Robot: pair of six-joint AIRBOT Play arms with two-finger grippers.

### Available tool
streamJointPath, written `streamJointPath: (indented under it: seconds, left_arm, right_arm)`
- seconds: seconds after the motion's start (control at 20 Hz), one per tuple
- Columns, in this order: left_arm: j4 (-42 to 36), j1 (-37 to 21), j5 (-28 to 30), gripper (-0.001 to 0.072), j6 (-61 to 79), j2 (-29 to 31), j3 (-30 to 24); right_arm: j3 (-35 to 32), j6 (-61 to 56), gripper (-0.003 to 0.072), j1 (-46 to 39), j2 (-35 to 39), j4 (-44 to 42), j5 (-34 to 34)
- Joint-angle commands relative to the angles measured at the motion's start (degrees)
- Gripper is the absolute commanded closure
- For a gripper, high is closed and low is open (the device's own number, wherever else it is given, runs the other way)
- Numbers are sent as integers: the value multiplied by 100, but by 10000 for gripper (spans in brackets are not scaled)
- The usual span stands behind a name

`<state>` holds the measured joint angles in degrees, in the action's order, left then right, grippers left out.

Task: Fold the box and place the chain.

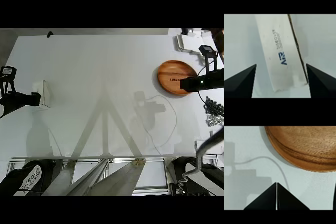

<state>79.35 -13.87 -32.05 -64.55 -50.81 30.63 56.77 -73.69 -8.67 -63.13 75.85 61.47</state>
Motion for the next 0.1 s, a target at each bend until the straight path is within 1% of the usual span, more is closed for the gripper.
streamJointPath:
  seconds: [0.0,0.05]
  left_arm:
    - [22,-2,-345,8,-13,66,13]
    - [26,-2,-352,9,2,76,35]
  right_arm:
    - [2,0,675,-2,4,0,0]
    - [2,0,675,-4,4,0,2]
